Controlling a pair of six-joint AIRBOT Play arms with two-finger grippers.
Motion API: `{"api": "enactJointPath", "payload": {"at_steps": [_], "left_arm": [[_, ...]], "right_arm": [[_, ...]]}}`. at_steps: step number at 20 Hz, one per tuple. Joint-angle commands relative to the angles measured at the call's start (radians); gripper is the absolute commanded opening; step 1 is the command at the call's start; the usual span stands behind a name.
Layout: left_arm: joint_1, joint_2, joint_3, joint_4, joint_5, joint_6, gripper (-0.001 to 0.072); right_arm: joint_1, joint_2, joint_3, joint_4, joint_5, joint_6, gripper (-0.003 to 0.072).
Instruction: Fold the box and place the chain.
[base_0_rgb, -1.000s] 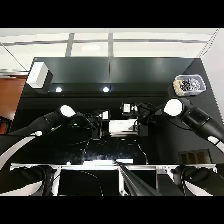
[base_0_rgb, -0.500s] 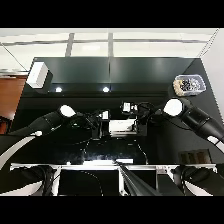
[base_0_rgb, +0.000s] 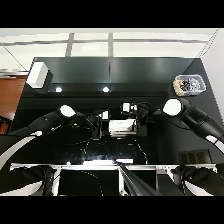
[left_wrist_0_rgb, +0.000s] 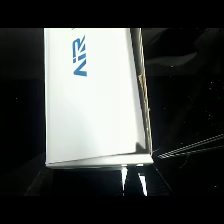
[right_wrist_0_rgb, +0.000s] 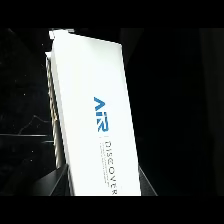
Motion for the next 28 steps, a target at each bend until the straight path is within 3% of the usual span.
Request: {"api": "enactJointPath", "payload": {"at_steps": [1, 28], "left_arm": [[0.000, 0.000, 0.001, 0.000, 0.000, 0.000, 0.0397], [0.000, 0.000, 0.001, 0.000, 0.000, 0.000, 0.0397]], "right_arm": [[0.001, -0.006, 0.001, 0.000, 0.000, 0.000, 0.0490], [0.001, -0.016, -0.001, 0.000, 0.044, 0.001, 0.0489]]}}
